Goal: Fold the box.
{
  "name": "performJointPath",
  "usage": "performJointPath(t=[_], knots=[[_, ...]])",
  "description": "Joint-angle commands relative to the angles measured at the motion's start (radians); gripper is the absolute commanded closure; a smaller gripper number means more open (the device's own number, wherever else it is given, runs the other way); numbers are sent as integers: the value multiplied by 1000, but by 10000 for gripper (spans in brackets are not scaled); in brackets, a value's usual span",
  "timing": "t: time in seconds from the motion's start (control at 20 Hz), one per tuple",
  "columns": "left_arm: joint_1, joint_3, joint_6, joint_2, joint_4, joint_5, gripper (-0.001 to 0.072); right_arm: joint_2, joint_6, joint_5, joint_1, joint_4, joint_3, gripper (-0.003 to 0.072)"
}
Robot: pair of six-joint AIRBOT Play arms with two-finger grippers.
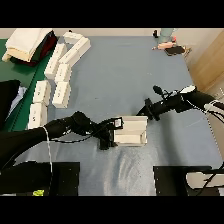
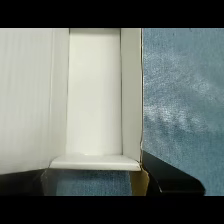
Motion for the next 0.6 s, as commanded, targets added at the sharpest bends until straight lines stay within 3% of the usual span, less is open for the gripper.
performJointPath(t=[0.0,0.2,0.4,0.55], knots=[[1,0,0,0,0,0,181,27,-95,90,50,8,0,682],[1,0,0,0,0,0,181,149,-121,66,151,-101,-2,682],[1,0,0,0,0,0,181,273,-98,-75,325,-396,-4,682],[1,0,0,0,0,0,181,347,-98,-166,439,-486,-4,682]])
